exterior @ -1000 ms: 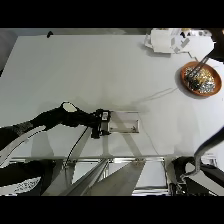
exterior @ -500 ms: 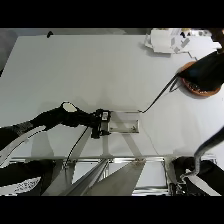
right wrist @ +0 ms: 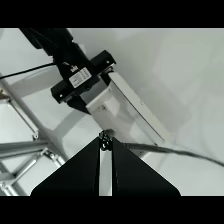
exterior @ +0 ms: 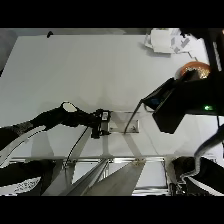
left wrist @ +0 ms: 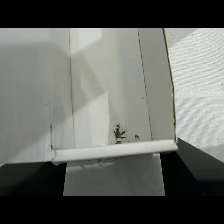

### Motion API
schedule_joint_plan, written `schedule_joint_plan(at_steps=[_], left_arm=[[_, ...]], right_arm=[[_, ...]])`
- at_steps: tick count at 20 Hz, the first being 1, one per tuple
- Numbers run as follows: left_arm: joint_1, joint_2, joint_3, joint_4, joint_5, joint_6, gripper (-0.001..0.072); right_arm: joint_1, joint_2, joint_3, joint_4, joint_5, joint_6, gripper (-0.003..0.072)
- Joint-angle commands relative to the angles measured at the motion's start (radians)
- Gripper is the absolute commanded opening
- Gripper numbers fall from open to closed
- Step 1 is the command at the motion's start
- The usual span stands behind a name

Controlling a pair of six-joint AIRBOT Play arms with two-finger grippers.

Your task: Fold the box and place the chain.

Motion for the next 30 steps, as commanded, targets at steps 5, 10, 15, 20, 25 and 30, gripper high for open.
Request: schedule_joint_plan(at_steps=[5, 10, 15, 20, 25, 30], left_arm=[[0.0, 0.001, 0.0, 0.0, 0.0, 0.0, 0.015], [0.0, 0.001, 0.0, 0.0, 0.0, 0.0, 0.015], [0.0, 0.001, 0.0, 0.0, 0.0, 0.0, 0.015], [0.0, 0.001, 0.0, 0.0, 0.0, 0.0, 0.015], [0.0, 0.001, 0.0, 0.0, 0.0, 0.0, 0.015], [0.0, 0.001, 0.0, 0.0, 0.0, 0.0, 0.015]], right_arm=[[0.037, -0.001, -0.224, -0.019, -0.193, 0.027, 0.0022], [0.037, -0.017, -0.397, 0.043, -0.364, 0.026, 0.0023], [0.038, -0.059, -0.568, 0.095, -0.44, 0.016, 0.0023], [0.082, -0.146, -0.689, 0.13, -0.552, -0.008, 0.0024], [0.089, -0.235, -0.695, 0.134, -0.577, -0.007, 0.0092], [0.077, -0.131, -0.626, 0.082, -0.491, -0.003, 0.0204]])
